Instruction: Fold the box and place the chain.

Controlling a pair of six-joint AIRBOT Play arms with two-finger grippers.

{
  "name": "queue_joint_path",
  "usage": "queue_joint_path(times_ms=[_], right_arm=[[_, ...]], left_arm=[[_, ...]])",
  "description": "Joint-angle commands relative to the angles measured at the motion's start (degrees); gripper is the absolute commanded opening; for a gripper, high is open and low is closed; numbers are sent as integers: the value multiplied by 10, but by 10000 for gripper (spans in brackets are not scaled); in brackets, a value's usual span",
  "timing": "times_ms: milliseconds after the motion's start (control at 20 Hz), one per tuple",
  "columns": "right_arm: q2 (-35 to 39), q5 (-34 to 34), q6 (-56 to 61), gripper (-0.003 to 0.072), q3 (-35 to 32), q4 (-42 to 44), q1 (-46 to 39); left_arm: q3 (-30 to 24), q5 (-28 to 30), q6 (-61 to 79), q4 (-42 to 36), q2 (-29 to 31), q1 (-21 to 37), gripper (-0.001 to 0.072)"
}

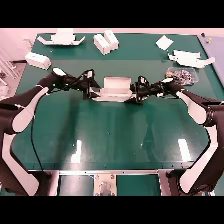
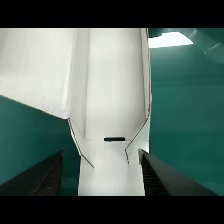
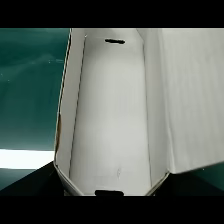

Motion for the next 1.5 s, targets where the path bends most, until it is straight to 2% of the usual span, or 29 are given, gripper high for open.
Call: queue_joint_path(times_ms=[0, 50, 100, 300, 350, 400, 450, 950, 1000, 1200, 1450], right_arm=[[0, 0, 0, 555, 0, 0, 0], [0, 0, 0, 555, 0, 0, 0], [0, 0, 0, 555, 0, 0, 0], [0, 0, 0, 555, 0, 0, 0], [0, 0, 0, 555, 0, 0, 0], [0, 0, 0, 555, 0, 0, 0], [0, 0, 0, 556, 0, 0, 0], [0, 0, 0, 555, 0, 0, 0], [0, 0, 0, 555, 0, 0, 0], [0, 0, 0, 555, 0, 0, 0], [0, 0, 0, 555, 0, 0, 0]], left_arm=[[0, 24, -1, 2, -1, -2, 528], [0, 24, -1, 2, -1, -2, 448], [0, 24, -2, 2, -1, -4, 423], [0, 35, 1, 5, -1, -17, 412], [-1, 38, 3, 5, -1, -19, 339], [-1, 38, 5, 5, -3, -22, 339], [-1, 39, 5, 5, -7, -22, 297], [-1, 26, 12, -32, -19, -23, 291], [-1, 24, 12, -37, -19, -23, 234], [-1, 20, 16, -57, -35, -30, 223], [-1, 48, 33, -56, -36, -51, 222]])
